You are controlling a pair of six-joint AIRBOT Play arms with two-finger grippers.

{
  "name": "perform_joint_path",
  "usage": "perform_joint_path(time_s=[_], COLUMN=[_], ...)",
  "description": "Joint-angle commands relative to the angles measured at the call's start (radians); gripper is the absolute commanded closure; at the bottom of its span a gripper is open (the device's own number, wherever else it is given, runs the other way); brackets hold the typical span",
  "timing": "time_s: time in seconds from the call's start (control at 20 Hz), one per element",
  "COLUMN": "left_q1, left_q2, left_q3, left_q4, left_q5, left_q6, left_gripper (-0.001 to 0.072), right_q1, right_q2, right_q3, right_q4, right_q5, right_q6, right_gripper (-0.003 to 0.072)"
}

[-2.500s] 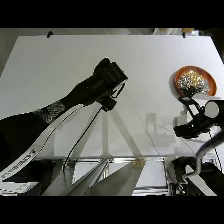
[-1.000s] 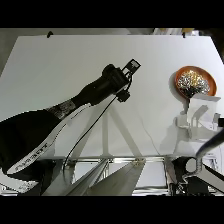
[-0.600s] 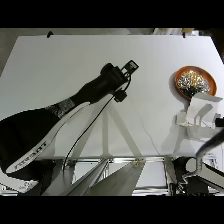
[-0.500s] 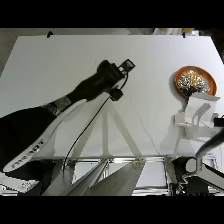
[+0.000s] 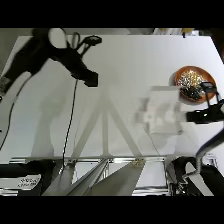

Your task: Fold the box and place the chain.

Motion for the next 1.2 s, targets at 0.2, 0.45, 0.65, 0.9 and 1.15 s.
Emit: perform_joint_path(time_s=[0.2,0.45,0.65,0.9,1.15], left_q1=[0.072,-0.032,-0.085,-0.105,-0.164], left_q2=[0.003,-0.116,-0.193,-0.237,-0.257], left_q3=[-0.264,-0.336,-0.336,-0.336,-0.336], left_q4=[-0.469,-0.57,-0.564,-0.589,-0.591], left_q5=[0.092,0.223,0.243,0.217,0.237], left_q6=[0.466,0.611,0.639,0.723,0.811], left_gripper=[0.0137,0.0134,0.0126,0.011,0.0368], right_q1=[0.33,0.384,0.384,0.384,0.384], right_q2=[0.174,0.174,0.174,0.174,0.174], right_q3=[-0.087,-0.087,-0.087,-0.087,-0.087], right_q4=[0.244,0.25,0.26,0.259,0.259], right_q5=[0.003,0.004,0.005,0.004,0.004], right_q6=[0.037,0.051,0.051,0.051,0.051], right_gripper=[0.0669,0.0669,0.0669,0.0668,0.0668])
